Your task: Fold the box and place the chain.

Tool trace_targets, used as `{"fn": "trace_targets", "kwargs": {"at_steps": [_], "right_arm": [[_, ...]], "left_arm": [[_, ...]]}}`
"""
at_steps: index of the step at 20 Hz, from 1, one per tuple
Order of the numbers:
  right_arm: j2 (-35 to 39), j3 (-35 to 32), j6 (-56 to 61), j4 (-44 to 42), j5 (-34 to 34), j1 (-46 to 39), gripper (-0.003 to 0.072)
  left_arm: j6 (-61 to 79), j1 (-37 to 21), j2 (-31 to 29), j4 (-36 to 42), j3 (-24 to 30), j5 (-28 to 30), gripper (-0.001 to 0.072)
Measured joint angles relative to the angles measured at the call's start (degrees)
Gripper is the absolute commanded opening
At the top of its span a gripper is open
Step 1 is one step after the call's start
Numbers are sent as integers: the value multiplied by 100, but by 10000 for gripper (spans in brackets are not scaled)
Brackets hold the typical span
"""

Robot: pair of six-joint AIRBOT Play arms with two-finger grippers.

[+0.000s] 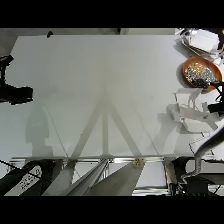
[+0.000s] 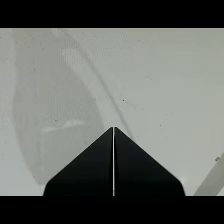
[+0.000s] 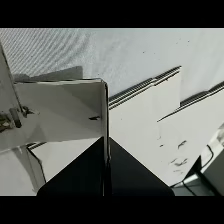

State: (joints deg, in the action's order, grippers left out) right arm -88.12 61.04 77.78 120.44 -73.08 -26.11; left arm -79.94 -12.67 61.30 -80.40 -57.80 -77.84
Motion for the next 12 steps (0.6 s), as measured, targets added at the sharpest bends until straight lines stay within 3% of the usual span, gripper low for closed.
{"fn": "trace_targets", "kwargs": {"at_steps": [4,8,12], "right_arm": [[341,0,-221,-476,-72,286,14],[1067,-109,-616,-2114,68,680,14],[1853,-796,-872,-3591,422,1285,14]], "left_arm": [[0,0,0,2,0,0,11],[0,0,0,0,0,0,11],[0,0,0,0,0,0,11]]}}
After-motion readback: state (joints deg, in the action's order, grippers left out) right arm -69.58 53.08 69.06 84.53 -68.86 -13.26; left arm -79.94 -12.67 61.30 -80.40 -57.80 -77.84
